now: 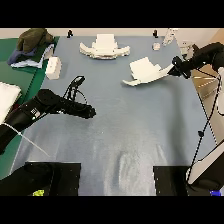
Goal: Fold the box.
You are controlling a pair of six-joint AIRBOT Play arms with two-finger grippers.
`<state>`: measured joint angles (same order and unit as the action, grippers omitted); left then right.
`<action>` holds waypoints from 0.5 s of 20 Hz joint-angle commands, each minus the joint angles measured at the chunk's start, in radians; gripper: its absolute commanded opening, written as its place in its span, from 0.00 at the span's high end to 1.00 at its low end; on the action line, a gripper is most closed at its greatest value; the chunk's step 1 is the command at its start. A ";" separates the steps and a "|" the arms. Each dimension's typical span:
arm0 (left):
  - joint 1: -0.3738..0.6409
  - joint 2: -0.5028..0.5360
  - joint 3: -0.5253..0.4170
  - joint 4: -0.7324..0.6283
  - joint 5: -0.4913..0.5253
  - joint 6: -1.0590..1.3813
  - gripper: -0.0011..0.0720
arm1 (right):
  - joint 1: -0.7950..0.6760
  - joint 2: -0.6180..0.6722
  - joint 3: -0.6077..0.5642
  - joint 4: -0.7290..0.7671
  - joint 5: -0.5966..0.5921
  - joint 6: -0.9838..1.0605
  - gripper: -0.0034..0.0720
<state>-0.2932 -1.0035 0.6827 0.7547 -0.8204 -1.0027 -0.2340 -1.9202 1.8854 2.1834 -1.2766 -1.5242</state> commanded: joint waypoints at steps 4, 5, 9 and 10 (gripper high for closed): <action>0.000 -0.001 0.001 0.001 -0.011 0.000 0.97 | 0.113 0.370 -0.483 -0.014 0.096 0.006 0.96; 0.000 -0.001 0.001 0.001 -0.024 0.000 0.97 | 0.129 0.444 -0.584 -0.014 0.146 0.014 0.96; 0.000 -0.001 0.001 0.009 -0.074 0.000 0.97 | 0.187 0.745 -0.971 -0.014 0.351 0.055 0.96; 0.000 -0.001 0.001 0.009 -0.080 0.000 0.97 | 0.209 0.814 -1.057 -0.014 0.397 0.080 0.96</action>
